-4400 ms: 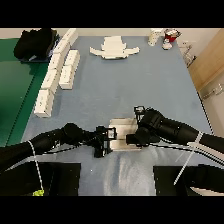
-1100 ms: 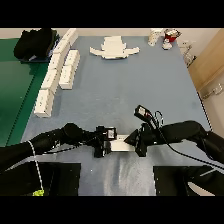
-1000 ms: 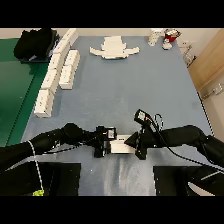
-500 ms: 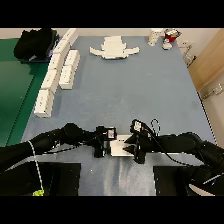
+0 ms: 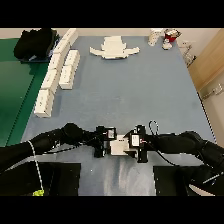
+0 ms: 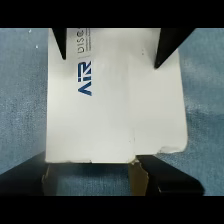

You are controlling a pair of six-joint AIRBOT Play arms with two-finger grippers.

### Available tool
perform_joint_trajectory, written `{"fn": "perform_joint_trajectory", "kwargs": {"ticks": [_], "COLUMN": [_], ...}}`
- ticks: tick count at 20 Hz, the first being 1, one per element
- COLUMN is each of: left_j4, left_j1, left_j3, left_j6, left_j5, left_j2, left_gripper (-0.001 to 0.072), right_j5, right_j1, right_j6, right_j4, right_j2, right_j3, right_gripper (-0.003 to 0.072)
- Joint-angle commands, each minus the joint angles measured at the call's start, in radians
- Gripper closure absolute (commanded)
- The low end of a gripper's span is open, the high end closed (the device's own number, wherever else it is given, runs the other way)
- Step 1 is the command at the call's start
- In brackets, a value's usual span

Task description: Fold the box.

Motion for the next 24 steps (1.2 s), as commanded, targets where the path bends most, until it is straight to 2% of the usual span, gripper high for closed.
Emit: {"fn": "perform_joint_trajectory", "kwargs": {"ticks": [1,3,6,8,11,14,16,18,19,24], "left_j4": [0.0,0.0,0.0,0.0,0.0,0.0,0.0,0.0,0.0,0.0], "left_j1": [0.0,0.0,0.0,0.0,0.0,0.0,0.0,0.0,0.0,0.0], "left_j3": [0.001,0.001,0.001,0.001,0.001,0.001,0.001,0.001,0.001,0.001], "left_j6": [0.0,0.0,0.0,0.0,0.0,0.0,0.0,0.0,0.0,0.0], "left_j5": [0.0,0.0,0.0,0.0,0.0,0.0,0.0,0.0,0.0,0.0], "left_j2": [0.0,0.0,0.0,0.0,0.0,0.0,0.0,0.0,0.0,0.0], "left_gripper": [0.0234,0.0234,0.0234,0.0234,0.0234,0.0234,0.0234,0.0234,0.0234,0.0234], "right_j5": [0.011,0.052,0.136,0.142,0.142,0.145,0.149,0.15,0.15,0.149], "right_j1": [0.051,0.093,0.155,0.183,0.2,0.2,0.2,0.2,0.2,0.232], "right_j6": [-0.072,-0.002,0.259,0.417,0.53,0.53,0.53,0.529,0.529,0.529], "right_j4": [-0.024,-0.072,-0.282,-0.412,-0.534,-0.55,-0.548,-0.548,-0.548,-0.549], "right_j2": [-0.001,-0.001,-0.001,-0.001,-0.002,-0.021,-0.023,-0.021,-0.021,0.018], "right_j3": [0.001,0.001,0.001,0.005,0.005,0.005,0.005,0.005,0.005,0.007], "right_gripper": [0.0109,0.0111,0.0115,0.0169,0.0169,0.018,0.0244,0.0245,0.0275,0.0276]}}
